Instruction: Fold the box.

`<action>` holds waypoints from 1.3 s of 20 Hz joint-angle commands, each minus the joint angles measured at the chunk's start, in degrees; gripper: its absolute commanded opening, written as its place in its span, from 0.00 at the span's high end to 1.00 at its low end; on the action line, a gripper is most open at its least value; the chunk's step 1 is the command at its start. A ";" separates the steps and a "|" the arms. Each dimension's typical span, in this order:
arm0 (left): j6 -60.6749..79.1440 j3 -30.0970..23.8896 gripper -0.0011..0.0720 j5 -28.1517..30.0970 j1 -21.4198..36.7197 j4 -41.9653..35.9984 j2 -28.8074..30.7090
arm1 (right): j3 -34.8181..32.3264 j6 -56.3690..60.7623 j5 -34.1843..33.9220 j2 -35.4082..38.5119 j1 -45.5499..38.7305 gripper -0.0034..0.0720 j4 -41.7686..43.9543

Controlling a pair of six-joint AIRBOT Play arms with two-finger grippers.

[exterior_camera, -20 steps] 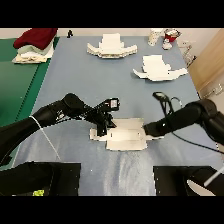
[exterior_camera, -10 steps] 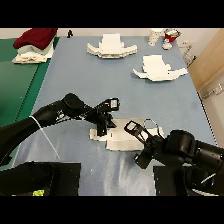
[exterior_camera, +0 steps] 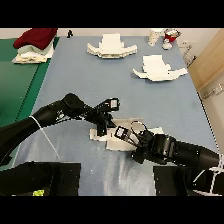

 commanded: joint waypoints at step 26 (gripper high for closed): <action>0.02 -0.02 0.96 0.00 0.00 0.00 -0.04 | 0.17 -73.18 2.38 3.52 -40.63 0.00 43.39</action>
